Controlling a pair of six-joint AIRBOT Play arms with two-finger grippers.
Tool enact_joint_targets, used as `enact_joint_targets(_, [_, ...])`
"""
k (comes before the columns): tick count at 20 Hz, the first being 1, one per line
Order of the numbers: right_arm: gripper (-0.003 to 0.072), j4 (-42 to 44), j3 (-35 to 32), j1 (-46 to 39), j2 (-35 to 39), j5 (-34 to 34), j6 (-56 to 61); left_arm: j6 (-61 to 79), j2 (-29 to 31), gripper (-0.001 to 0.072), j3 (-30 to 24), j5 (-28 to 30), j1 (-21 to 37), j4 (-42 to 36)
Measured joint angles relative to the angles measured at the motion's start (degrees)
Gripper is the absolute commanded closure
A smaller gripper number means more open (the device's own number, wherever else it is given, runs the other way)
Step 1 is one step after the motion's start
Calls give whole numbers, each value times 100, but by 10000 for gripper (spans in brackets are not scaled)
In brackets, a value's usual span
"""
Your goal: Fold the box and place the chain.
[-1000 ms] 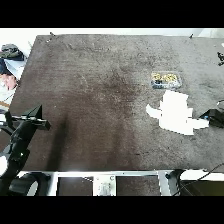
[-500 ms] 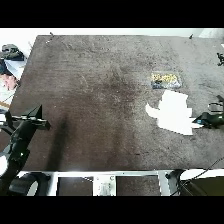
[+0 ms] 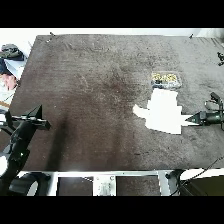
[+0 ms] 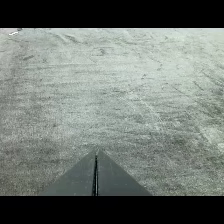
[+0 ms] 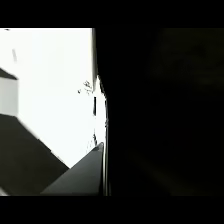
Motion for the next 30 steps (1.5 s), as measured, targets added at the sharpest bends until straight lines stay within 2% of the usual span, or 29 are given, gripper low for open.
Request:
enact_joint_targets(6, [677,1478,-968,767,402,151,-262,0,0,697,0,0,0,0])
enact_joint_targets(11, [677,2280,-1349,2277,584,-671,-302,0,0,697,0,0,0,0])
enact_joint_targets(15, [677,2653,-1141,3364,516,-1665,-291,0,0,697,0,2,0,0])
enact_joint_targets(21, [676,2820,-444,4301,2,-2337,-166,0,0,691,9,35,0,0])
enact_joint_targets(22, [677,2837,-385,4382,-52,-2417,-166,17,-2,466,15,-55,0,2])
enact_joint_targets(23, [677,2870,-339,4457,-94,-2516,-173,81,-2,283,39,-181,0,7])
enact_joint_targets(27, [677,3018,-247,4747,-175,-2881,-391,273,-109,295,409,-678,-2,20])
enact_joint_targets(30, [677,3067,-203,4837,-190,-3038,-566,361,-634,295,935,-793,-2,22])
